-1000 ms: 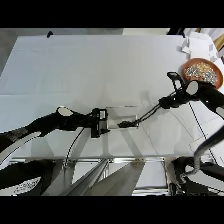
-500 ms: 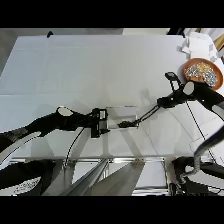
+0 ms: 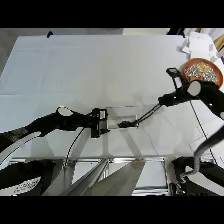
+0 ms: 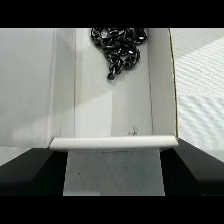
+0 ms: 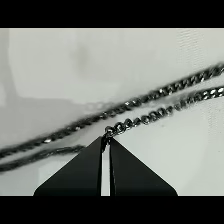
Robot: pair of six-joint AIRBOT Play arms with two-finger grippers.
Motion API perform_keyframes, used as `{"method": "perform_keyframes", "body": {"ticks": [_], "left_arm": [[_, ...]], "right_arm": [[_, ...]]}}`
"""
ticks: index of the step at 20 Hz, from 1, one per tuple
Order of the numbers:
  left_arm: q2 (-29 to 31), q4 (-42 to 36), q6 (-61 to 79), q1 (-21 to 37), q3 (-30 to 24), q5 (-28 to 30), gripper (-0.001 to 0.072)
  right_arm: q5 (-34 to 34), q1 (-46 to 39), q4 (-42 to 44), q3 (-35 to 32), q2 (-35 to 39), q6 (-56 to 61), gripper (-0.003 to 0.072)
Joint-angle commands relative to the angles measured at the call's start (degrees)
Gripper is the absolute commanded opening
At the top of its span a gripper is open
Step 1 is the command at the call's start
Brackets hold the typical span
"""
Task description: Fold the box and place the chain.
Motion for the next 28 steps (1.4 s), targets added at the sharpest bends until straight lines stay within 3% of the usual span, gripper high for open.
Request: {"method": "perform_keyframes", "body": {"ticks": [1, 6, 11, 17, 28], "left_arm": [[-0.02, 0.0, 0.02, 0.0, 0.0, -0.02, 0.0269], [-0.02, 0.02, 0.02, 0.0, 0.0, -0.2, 0.0269], [-0.02, 0.0, 0.02, 0.0, 0.0, -0.22, 0.0269], [-0.02, 0.0, 0.02, 0.0, 0.0, -0.2, 0.0269], [-0.02, 0.02, 0.02, 0.0, 0.0, -0.2, 0.0269]], "right_arm": [[0.85, 0.09, 1.92, 0.07, 12.81, -1.25, 0.0015], [4.92, 0.09, 8.24, 0.07, 28.89, -5.77, 0.0015], [10.62, 0.11, 21.51, 0.07, 35.78, -10.95, 0.0015], [12.74, 2.58, 37.05, 0.07, 36.13, -16.92, 0.0015], [9.03, 17.14, 44.81, 0.07, 28.33, -21.31, 0.0015]]}}
